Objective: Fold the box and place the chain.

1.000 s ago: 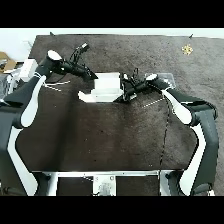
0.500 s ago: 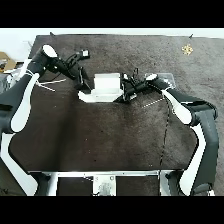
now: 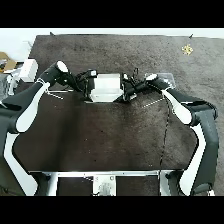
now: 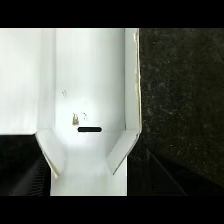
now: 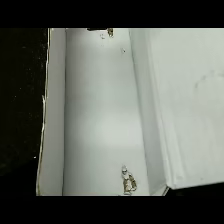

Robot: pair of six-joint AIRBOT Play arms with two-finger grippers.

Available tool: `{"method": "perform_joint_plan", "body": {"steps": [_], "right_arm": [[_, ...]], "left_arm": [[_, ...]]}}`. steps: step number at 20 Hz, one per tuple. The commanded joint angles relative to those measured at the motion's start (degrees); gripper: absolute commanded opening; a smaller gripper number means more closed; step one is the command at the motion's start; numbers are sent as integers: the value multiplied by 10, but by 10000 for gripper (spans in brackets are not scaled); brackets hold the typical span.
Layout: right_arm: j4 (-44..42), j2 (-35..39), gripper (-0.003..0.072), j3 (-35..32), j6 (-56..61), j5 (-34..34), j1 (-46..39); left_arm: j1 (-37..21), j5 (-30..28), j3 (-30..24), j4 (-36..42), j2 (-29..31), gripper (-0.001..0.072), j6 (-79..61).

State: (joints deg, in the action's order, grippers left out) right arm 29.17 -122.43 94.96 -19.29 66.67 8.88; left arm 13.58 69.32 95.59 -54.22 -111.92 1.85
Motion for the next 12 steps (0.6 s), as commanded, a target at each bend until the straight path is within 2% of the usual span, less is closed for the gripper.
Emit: {"method": "perform_joint_plan", "body": {"steps": [1,6,7,8,9,10,11,12], "right_arm": [[0,0,393,0,0,0,0],[0,0,393,0,0,0,0],[0,0,393,0,0,0,0],[0,0,393,0,0,0,0],[0,0,393,0,0,0,0],[0,0,393,0,0,0,0],[0,0,393,0,0,0,0],[0,0,393,0,0,0,0]], "left_arm": [[3,-19,-4,-7,-6,720,-6],[3,-21,-4,-8,-6,719,-6],[3,-23,-4,-8,-6,644,-3],[3,-23,-4,-7,-6,471,-4],[3,-23,-4,-7,-6,412,-4],[3,-23,-4,-7,-6,406,-4],[3,-23,-4,-7,-6,253,-4],[3,-23,-4,-7,-6,145,-4]]}}
